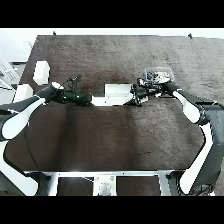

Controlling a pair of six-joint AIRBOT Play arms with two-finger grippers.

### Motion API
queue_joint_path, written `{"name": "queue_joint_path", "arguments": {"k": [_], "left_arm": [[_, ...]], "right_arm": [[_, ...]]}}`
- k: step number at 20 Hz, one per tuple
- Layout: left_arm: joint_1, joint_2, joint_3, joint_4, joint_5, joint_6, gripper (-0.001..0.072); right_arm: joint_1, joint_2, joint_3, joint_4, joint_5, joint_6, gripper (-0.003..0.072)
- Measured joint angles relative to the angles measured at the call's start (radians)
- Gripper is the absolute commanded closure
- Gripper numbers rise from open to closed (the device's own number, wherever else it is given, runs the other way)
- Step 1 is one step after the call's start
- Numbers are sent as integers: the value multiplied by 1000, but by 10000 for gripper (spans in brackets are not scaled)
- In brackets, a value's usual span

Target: Fold the box and place the chain.

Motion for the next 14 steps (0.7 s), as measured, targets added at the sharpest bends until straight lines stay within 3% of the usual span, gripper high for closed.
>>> {"name": "queue_joint_path", "arguments": {"k": [7,9,13,14], "left_arm": [[-16,-6,62,-76,-27,54,687],[-16,-6,85,-93,-45,60,431],[-17,-6,105,-127,-77,76,430],[-18,-6,107,-136,-82,81,387]], "right_arm": [[0,0,0,0,0,0,208],[0,0,0,0,0,0,208],[0,0,0,0,0,0,208],[0,0,0,0,0,0,208]]}}
